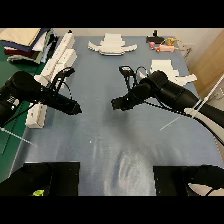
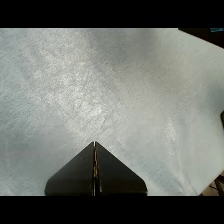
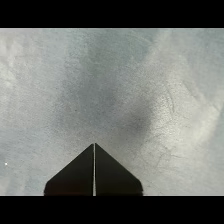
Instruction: Fold the box.
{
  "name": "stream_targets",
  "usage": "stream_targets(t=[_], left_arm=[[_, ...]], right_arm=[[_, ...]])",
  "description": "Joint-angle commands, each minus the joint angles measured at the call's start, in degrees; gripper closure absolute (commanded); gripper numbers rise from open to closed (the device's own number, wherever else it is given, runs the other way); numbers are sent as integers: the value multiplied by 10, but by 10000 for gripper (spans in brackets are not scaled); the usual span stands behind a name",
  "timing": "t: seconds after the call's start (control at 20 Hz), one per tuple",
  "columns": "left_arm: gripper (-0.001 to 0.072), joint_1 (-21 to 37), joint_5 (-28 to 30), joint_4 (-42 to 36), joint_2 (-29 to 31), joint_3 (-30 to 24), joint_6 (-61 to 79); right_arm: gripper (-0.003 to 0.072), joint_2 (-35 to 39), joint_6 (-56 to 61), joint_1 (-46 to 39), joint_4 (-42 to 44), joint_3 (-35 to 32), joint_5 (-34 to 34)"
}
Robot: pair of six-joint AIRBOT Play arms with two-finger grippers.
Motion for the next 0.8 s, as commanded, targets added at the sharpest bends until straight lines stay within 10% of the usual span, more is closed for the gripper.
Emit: stream_targets(t=[0.0,0.75], left_arm=[[696,0,0,0,0,0,0],[696,0,0,0,0,0,0]], right_arm=[[684,0,0,0,0,1,0],[684,0,0,0,5,1,9]])
